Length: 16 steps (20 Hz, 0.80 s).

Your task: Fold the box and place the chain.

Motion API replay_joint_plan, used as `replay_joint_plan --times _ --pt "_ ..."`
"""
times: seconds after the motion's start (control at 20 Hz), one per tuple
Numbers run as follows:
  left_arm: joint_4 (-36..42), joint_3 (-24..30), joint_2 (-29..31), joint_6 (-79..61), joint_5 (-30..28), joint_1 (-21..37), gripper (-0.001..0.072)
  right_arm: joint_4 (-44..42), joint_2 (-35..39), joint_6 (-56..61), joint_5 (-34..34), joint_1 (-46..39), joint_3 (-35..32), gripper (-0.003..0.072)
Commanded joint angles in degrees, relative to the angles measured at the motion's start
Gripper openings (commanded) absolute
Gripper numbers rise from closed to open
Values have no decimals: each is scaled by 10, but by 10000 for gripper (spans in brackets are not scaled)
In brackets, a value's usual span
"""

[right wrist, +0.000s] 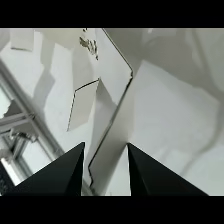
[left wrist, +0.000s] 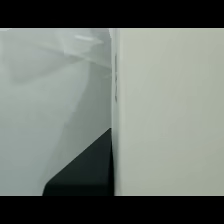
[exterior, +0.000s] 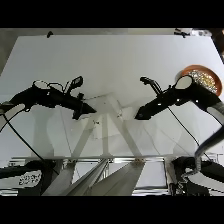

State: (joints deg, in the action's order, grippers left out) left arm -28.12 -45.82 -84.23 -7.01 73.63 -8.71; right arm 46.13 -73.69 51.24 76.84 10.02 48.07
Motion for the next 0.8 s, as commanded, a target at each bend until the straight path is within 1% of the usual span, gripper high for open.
replay_joint_plan --times 0.0,0.1,0.2,0.25,0.35,0.45,0.65,0.75 --pt "-49 0 32 -3 -2 -46 3 51 60 30 73 -46 9 304" --pt "-64 0 34 9 -33 -87 3 133 116 58 93 -74 9 304" --pt "-62 0 34 10 -94 -126 3 218 170 80 104 -98 9 304" --pt "-62 0 34 10 -128 -144 3 239 195 83 104 -110 9 301" --pt "-58 0 33 8 -181 -172 4 239 229 83 101 -127 9 298" --pt "-51 0 30 8 -211 -187 4 239 246 83 95 -130 9 298" --pt "-47 0 15 11 -243 -189 4 218 247 83 76 -130 9 298" --pt "-47 0 9 10 -246 -189 5 214 247 83 68 -130 9 298"
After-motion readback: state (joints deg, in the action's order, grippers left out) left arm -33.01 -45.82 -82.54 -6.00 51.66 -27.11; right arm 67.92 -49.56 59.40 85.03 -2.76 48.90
